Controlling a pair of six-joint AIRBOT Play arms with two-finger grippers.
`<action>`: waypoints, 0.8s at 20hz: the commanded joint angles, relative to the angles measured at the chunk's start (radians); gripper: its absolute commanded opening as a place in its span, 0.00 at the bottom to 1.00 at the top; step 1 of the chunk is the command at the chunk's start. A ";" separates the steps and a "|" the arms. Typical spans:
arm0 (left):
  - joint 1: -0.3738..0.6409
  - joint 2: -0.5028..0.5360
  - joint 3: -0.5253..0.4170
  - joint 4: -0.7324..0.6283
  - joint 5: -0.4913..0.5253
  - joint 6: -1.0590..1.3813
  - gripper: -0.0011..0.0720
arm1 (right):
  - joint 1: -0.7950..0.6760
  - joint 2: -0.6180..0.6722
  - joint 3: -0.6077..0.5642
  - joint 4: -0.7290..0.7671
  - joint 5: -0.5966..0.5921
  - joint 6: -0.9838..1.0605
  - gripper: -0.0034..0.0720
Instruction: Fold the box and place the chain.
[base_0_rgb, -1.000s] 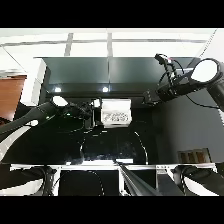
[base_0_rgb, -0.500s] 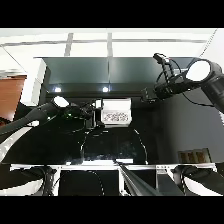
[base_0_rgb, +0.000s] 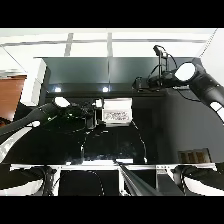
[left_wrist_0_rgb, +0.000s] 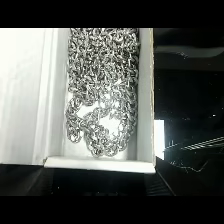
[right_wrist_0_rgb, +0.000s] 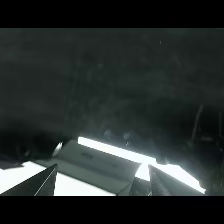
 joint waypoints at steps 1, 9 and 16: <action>-0.001 0.000 0.001 -0.003 0.001 0.002 0.55 | 0.026 -0.062 0.000 0.024 -0.016 -0.172 0.91; -0.001 0.000 0.001 -0.003 0.001 0.002 0.55 | 0.081 -0.034 0.024 0.081 0.151 -0.983 0.85; -0.001 0.000 0.001 -0.003 0.000 0.002 0.55 | 0.109 -0.034 -0.095 0.192 0.182 -1.160 0.86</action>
